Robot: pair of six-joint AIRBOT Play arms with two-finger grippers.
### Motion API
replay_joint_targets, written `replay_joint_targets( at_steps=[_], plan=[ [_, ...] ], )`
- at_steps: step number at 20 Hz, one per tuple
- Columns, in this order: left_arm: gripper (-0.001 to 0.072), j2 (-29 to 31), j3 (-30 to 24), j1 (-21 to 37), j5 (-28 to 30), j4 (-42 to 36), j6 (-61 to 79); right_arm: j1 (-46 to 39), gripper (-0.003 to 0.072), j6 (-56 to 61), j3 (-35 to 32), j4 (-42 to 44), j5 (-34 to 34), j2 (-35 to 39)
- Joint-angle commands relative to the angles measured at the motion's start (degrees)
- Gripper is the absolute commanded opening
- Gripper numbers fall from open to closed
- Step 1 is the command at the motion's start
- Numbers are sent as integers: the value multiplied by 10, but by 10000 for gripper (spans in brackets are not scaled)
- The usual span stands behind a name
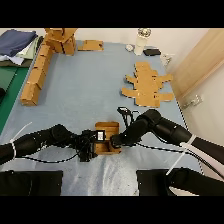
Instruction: Fold the box.
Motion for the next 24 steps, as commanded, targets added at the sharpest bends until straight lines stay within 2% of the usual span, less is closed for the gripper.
replay_joint_targets(
  at_steps=[1, 5, 6, 7, 11, 12, 13, 14, 15, 18, 19, 20, 21, 24],
  plan=[
    [476, 0, 0, 0, 0, 1, 0, 38, 501, 83, 31, -46, -26, -39],
    [476, 0, 0, 0, 0, 1, 0, 58, 500, 129, 65, -47, -43, -72],
    [475, 0, 0, 0, 0, 1, 0, 63, 488, 136, 73, -45, -51, -82],
    [475, 0, 0, 0, 0, 1, 0, 67, 443, 140, 81, -46, -58, -92],
    [476, 0, 0, 0, 0, 1, 0, 72, 440, 167, 96, -70, -78, -118],
    [475, 0, 0, 0, 0, 1, 0, 72, 356, 180, 96, -85, -91, -118],
    [476, 0, 0, 0, 0, 1, 0, 72, 200, 184, 96, -95, -105, -118],
    [476, 0, 0, 0, 0, 1, 0, 73, 74, 183, 96, -97, -113, -118],
    [476, 0, 0, 0, 0, 1, 0, 74, 3, 183, 96, -95, -114, -118],
    [476, 0, 0, 0, 0, 1, 0, 82, 3, 182, 98, -89, -108, -117],
    [476, 0, 0, 0, 0, 1, 0, 82, 130, 182, 100, -85, -108, -116],
    [476, 0, 0, 0, 0, 1, 0, 82, 424, 182, 103, -84, -108, -114],
    [476, 0, 0, 0, 0, 1, 0, 82, 536, 182, 106, -82, -110, -110],
    [475, 0, 0, 0, 0, 1, 0, 80, 536, 183, 117, -82, -111, -89]
  ],
)
